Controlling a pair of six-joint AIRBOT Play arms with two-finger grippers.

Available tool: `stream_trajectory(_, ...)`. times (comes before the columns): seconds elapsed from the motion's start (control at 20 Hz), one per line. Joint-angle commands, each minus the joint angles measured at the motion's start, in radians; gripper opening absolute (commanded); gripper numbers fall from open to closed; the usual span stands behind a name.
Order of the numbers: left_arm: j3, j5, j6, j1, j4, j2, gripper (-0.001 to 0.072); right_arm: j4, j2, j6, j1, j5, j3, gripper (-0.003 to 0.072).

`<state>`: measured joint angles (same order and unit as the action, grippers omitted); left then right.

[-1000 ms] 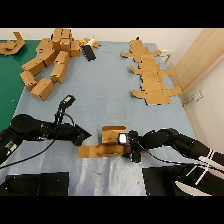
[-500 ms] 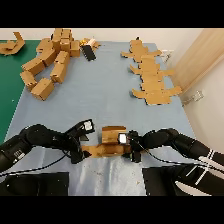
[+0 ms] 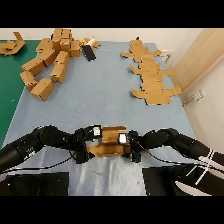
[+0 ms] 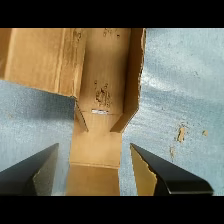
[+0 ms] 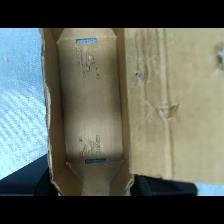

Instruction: Fold the box.

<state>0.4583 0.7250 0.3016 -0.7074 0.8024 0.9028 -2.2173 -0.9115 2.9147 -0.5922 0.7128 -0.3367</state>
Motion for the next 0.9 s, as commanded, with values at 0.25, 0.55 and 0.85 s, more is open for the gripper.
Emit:
stream_trajectory(0.25, 0.007, -0.029, -0.024, -0.113, -0.023, 0.032, 0.0699, 0.000, 0.001, 0.000, 0.000, 0.000, -0.001, 0.0507)
stream_trajectory(0.55, 0.007, -0.144, -0.022, -0.128, -0.017, 0.071, 0.0669, 0.000, 0.001, 0.000, 0.000, 0.000, -0.001, 0.0507)
stream_trajectory(0.85, 0.007, -0.136, -0.022, -0.128, -0.017, 0.071, 0.0429, 0.000, 0.001, 0.000, 0.000, 0.000, -0.001, 0.0507)
